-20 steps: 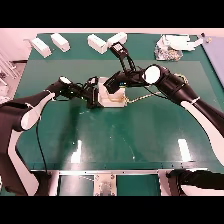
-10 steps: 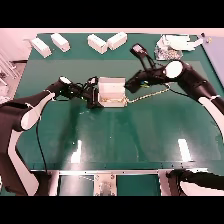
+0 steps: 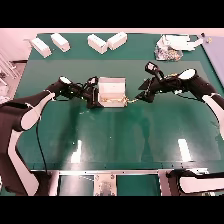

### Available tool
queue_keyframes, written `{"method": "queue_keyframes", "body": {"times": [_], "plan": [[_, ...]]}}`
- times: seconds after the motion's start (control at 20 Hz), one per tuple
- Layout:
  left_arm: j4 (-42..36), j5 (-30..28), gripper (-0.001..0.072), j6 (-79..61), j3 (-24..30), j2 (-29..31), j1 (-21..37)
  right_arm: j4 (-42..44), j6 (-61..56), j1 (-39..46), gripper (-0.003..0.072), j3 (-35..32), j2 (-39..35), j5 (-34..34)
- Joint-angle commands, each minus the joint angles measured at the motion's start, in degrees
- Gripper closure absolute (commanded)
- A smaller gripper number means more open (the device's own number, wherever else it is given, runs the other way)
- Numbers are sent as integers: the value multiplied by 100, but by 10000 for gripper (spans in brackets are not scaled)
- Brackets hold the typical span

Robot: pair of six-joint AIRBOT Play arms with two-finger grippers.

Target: Fold the box and place the chain.

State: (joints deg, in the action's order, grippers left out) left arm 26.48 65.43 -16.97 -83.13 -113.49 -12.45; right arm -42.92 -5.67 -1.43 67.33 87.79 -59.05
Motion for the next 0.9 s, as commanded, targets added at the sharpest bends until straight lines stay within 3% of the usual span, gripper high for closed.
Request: {"method": "queue_keyframes", "body": {"times": [0.0, 0.35, 0.85], "plan": [[0, -2, 141, 0, -2, 4, 0, 459, 1283, 85, 65, -22, 439, -350], [0, -2, 141, 0, -2, 4, 0, 634, 2197, -188, 65, 162, 1034, -404], [0, -2, 141, 0, -2, 4, 0, 457, 2229, -417, 66, 614, 1543, -492]]}}
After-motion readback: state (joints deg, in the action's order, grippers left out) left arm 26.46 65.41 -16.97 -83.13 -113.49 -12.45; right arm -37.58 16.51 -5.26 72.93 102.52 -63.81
